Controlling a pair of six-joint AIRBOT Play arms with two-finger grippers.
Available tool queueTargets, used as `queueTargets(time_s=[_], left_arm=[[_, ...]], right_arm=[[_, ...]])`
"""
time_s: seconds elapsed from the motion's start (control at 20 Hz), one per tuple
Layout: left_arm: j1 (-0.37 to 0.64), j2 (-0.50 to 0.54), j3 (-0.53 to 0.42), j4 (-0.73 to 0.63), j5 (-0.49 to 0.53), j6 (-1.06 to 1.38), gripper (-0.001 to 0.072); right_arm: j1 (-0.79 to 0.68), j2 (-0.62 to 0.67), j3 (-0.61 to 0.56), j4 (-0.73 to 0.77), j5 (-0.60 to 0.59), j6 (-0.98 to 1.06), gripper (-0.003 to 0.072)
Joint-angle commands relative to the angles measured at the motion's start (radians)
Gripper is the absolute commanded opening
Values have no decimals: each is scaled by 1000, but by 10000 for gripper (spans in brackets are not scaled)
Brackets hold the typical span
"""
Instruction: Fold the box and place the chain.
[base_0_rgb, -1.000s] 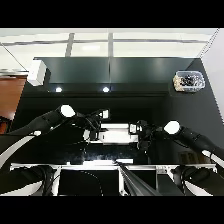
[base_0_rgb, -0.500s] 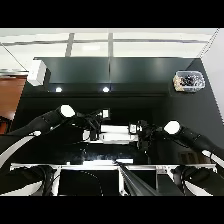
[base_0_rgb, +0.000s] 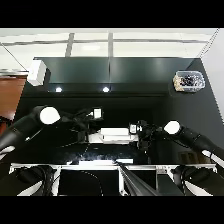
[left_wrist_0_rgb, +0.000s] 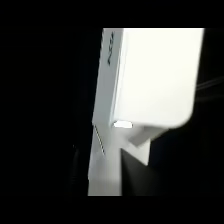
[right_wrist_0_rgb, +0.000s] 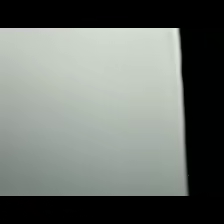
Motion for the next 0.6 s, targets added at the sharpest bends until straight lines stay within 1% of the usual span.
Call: queueTargets(time_s=[0.0, 0.1, 0.2, 0.3, 0.35, 0.5, 0.55], left_arm=[[0, 142, 0, 154, -165, -311, 27], [-12, 149, -3, 60, -229, -362, 27], [-44, 120, -15, -91, -215, -369, 27], [-83, 63, -32, -230, -115, -367, 27], [-101, 24, -34, -278, -43, -349, 27], [-111, -69, -34, -406, 226, -282, 27], [-111, -96, -34, -426, 322, -282, 27]], right_arm=[[0, -1, -1, 0, 0, 0, 68], [0, -1, -1, 0, 0, 0, 68], [0, -1, -1, 0, 0, 0, 68], [0, -1, -1, 0, 0, 0, 68], [0, -1, -1, 0, 0, 0, 68], [0, -1, -1, 1, 0, 0, 67], [0, -1, -1, 1, 0, 0, 68]])
